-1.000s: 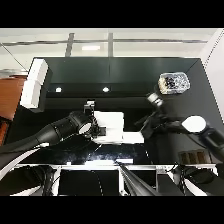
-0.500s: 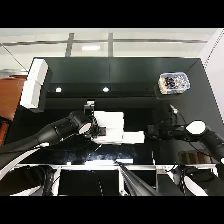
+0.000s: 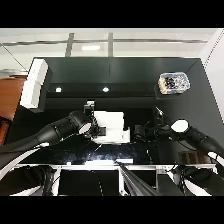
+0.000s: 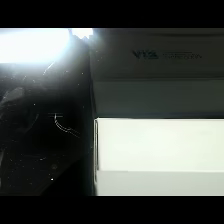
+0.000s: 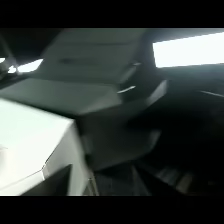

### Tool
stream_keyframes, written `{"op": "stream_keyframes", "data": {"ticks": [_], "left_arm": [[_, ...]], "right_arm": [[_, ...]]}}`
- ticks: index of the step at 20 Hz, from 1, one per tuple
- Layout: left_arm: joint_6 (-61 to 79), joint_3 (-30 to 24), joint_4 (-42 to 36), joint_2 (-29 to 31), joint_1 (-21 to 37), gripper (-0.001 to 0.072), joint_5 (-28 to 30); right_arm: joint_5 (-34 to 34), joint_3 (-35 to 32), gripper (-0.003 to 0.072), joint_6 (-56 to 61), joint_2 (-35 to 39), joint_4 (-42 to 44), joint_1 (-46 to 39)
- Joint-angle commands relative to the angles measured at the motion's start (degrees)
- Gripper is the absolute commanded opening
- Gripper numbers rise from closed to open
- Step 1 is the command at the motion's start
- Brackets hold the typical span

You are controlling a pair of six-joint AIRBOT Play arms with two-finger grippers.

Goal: Fold the box and place the chain.

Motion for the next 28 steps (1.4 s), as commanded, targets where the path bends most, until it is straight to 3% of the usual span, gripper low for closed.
{"op": "stream_keyframes", "data": {"ticks": [1, 2, 4, 12, 14, 17, 18, 20, 21, 25, 28], "left_arm": [[0.0, 0.0, 0.0, 0.0, 0.0, 0.0028, -0.3], [0.0, 0.0, 0.0, 0.0, 0.0, 0.0027, -0.4], [0.0, 0.0, 0.0, 0.0, 0.0, 0.0027, -0.7], [0.3, 0.0, 0.0, 0.0, 0.0, 0.0028, -1.4], [0.2, 0.0, 0.1, 0.0, 0.0, 0.0028, -1.3], [0.2, 0.0, 0.1, 0.0, 0.0, 0.0028, -1.3], [0.2, 0.0, 0.1, 0.0, 0.0, 0.0028, -1.3], [0.2, 0.0, 0.1, 0.0, 0.0, 0.0028, -1.2], [0.2, 0.0, 0.1, 0.0, 0.0, 0.0028, -1.3], [0.2, 0.0, 0.1, 0.0, 0.0, 0.0028, -1.2], [0.2, 0.0, 0.3, 0.0, 0.0, 0.0027, -1.3]], "right_arm": [[6.1, 5.3, 0.0661, -1.4, -0.4, -2.8, 0.9], [7.6, 6.7, 0.0697, -1.5, -0.4, -5.2, 0.8], [9.5, 8.6, 0.0696, -1.5, -0.4, -8.4, 0.8], [11.0, 10.0, 0.0694, -0.6, -0.4, -6.4, 1.8], [9.1, 10.4, 0.0646, 1.4, -0.4, -6.8, 4.0], [5.4, 10.4, 0.0641, 5.9, -0.4, -7.3, 7.6], [4.7, 10.4, 0.0576, 7.6, -0.4, -8.2, 8.5], [3.5, 10.4, 0.0572, 10.8, -0.4, -10.6, 10.4], [3.1, 10.4, 0.0531, 11.8, -0.4, -11.3, 11.1], [1.2, 11.9, 0.0530, 17.8, -0.6, -16.4, 13.7], [1.5, 15.1, 0.0530, 26.7, -1.9, -25.3, 16.9]]}}
